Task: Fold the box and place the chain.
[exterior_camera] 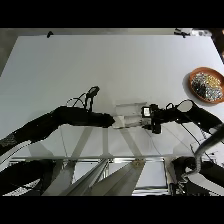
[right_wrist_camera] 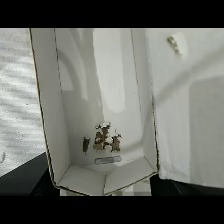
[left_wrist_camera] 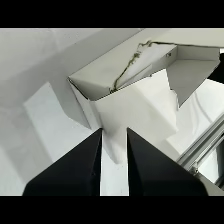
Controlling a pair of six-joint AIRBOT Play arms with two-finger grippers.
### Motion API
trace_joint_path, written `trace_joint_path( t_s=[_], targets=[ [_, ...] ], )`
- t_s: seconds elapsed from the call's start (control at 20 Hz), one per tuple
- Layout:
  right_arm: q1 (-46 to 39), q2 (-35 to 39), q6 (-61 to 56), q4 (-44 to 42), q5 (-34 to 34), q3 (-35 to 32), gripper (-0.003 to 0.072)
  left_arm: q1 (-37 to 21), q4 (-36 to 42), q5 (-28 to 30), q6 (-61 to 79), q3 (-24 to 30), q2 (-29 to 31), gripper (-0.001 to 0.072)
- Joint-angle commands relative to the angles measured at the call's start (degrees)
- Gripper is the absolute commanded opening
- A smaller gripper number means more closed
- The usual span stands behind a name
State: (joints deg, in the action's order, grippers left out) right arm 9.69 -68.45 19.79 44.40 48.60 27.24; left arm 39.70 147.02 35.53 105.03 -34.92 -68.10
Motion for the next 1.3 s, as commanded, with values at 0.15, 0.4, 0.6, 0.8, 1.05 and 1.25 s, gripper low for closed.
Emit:
trace_joint_path(
  t_s=[0.15, 0.4, 0.6, 0.8, 1.05, 1.25],
  targets=[
    [0.0, 0.0, 0.0, 0.0, 0.0, 0.0, 0.0433, 0.0, 1.2, -0.7, 0.0, 0.0, -0.5, 0.0425],
    [0.0, 0.0, 0.0, 0.0, 0.0, 0.0, 0.0433, 0.0, 1.2, 0.0, -0.1, 0.0, -0.8, 0.0416],
    [0.0, 0.0, 0.0, 0.0, 0.0, 0.0, 0.0433, 0.0, 1.2, 0.0, -1.8, -0.1, -0.8, 0.0396],
    [0.0, 0.0, 0.0, 0.0, 0.0, 0.0, 0.0433, 0.0, 1.0, 0.0, -2.7, -0.1, -1.6, 0.0393],
    [0.0, 0.0, 0.0, 0.0, 0.0, 0.0, 0.0433, 0.1, 0.5, 3.0, -3.9, -3.1, -5.8, 0.0420],
    [0.0, 0.0, 0.0, 0.0, 0.0, 0.0, 0.0433, 2.8, -3.3, 3.5, -6.5, -9.6, -8.3, 0.0420]
  ],
)
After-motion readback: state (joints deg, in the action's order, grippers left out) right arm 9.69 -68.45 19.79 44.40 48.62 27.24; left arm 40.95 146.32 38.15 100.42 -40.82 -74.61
